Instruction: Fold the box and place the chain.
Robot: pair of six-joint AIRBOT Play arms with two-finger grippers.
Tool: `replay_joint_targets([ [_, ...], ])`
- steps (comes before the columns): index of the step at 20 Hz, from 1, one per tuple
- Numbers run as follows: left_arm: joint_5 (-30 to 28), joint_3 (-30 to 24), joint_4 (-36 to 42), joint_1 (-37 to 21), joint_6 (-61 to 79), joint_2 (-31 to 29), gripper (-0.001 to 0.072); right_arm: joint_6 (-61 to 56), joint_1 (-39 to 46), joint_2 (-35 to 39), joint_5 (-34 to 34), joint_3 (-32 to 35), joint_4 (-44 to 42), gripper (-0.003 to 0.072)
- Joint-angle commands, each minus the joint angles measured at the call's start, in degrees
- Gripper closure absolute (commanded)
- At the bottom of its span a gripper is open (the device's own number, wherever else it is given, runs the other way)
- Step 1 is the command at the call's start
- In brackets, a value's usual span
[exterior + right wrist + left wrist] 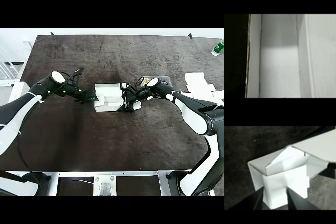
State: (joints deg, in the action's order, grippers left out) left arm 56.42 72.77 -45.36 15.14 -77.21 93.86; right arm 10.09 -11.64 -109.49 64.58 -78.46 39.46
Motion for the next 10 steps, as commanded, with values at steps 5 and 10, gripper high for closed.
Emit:
replay_joint_targets([
  [5,-4.28,0.55,-5.99,3.17,-7.56,-0.02,0.0352,0.0,-0.04,-0.04,0.0,0.02,0.0,0.0183],
  [10,-6.56,0.55,-12.24,5.4,-14.69,0.2,0.0352,-0.02,-0.04,-0.04,0.0,0.02,0.0,0.0183],
])
